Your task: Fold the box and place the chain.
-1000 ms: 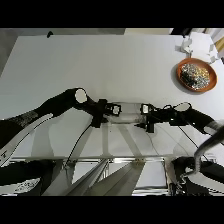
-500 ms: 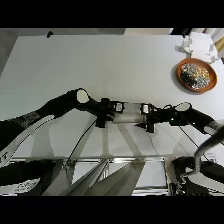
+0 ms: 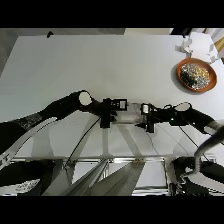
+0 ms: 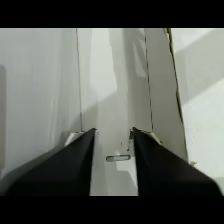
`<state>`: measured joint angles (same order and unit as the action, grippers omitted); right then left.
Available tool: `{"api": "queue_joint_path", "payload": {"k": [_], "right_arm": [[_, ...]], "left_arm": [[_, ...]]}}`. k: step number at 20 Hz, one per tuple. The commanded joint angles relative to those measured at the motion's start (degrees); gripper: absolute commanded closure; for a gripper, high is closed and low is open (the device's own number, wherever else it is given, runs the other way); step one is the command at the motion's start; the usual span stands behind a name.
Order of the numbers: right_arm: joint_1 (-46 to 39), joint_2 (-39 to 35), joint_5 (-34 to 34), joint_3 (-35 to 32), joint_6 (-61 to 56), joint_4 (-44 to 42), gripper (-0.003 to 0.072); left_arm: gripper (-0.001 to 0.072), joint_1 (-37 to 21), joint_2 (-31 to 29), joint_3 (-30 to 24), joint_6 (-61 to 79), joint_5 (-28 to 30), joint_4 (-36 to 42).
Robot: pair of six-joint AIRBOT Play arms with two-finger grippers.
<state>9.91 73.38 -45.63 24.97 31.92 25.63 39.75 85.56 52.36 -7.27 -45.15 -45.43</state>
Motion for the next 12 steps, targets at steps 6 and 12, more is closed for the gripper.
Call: {"api": "queue_joint_path", "payload": {"k": [6, 12], "right_arm": [[0.0, 0.0, 0.0, 0.0, -0.1, 0.0, 0.0275], [0.0, 0.0, 0.0, 0.0, -0.1, 0.0, 0.0275]], "left_arm": [[0.0545, 0.3, 0.5, 0.0, -7.7, -0.5, -1.2], [0.0707, -4.4, -7.1, 0.0, -23.1, -7.7, -7.3]]}}
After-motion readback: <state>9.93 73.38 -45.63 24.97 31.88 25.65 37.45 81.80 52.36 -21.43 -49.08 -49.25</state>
